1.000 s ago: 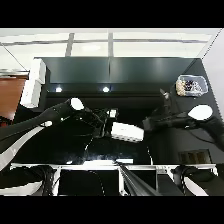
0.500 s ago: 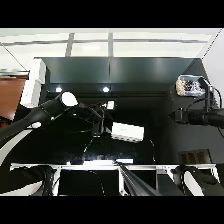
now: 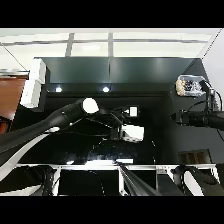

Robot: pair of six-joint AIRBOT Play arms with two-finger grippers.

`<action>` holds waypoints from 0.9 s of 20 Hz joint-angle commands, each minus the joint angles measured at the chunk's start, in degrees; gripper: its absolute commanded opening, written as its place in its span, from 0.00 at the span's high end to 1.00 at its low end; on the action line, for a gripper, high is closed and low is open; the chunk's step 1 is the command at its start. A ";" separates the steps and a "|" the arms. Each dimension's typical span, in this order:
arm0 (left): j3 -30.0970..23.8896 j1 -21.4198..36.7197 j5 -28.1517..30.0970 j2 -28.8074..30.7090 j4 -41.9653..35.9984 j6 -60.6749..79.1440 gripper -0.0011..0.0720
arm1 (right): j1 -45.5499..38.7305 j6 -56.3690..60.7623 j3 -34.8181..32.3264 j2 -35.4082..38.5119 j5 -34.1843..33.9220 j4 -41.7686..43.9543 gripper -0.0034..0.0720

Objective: Fold the box and place the chain.

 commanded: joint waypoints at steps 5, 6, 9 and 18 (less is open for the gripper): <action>3.48 -1.66 -0.76 -3.85 1.11 -4.37 0.02 | -0.09 -0.02 -0.61 0.07 0.02 1.44 0.94; 3.48 -1.66 -1.20 -3.85 1.11 -5.97 0.02 | -0.09 -0.02 -0.61 0.07 -0.22 2.49 0.94; 3.45 -1.64 -1.86 -3.85 1.81 -6.14 0.02 | -0.09 -0.02 -0.61 0.07 -0.61 4.07 0.94; 3.43 -1.88 -2.29 -3.85 4.39 -6.14 0.02 | -0.07 -0.02 -0.61 0.07 -0.52 4.07 0.94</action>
